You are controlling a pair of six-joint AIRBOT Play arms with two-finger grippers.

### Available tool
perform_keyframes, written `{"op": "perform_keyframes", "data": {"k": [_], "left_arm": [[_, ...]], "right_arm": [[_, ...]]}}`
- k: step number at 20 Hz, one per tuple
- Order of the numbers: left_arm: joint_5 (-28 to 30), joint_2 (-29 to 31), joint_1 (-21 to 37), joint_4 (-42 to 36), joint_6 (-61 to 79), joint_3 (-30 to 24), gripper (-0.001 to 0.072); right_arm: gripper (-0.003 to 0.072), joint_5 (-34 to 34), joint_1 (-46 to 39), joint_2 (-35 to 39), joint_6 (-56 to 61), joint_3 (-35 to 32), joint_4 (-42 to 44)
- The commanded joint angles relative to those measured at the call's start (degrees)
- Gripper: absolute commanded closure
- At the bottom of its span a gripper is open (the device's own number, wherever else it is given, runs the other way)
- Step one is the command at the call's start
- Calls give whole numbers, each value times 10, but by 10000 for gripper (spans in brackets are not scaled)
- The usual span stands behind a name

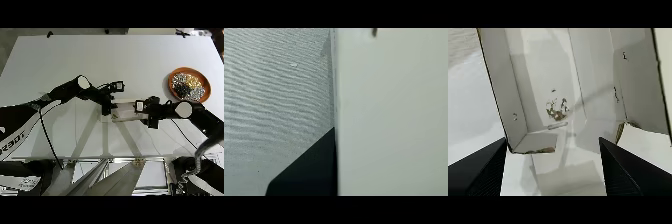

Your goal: Fold the box and place the chain.

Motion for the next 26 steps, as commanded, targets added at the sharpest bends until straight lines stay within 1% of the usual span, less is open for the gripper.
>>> {"op": "perform_keyframes", "data": {"k": [1,3,12,16,18,23,26], "left_arm": [[0,0,0,0,0,0,696],[0,0,0,0,0,0,696],[0,0,-1,0,0,0,696],[0,0,-1,0,0,0,696],[0,0,-1,0,0,0,696],[0,0,0,0,0,0,696],[0,0,-1,0,0,0,696]], "right_arm": [[58,-6,0,0,-22,5,2],[58,-16,0,0,-22,7,2],[58,-13,-24,-2,-25,7,14],[58,-12,-24,-28,-80,7,50],[58,-16,-27,-38,-83,7,51],[58,-17,-41,-41,-137,7,70],[58,-16,-43,-41,-142,7,73]]}}
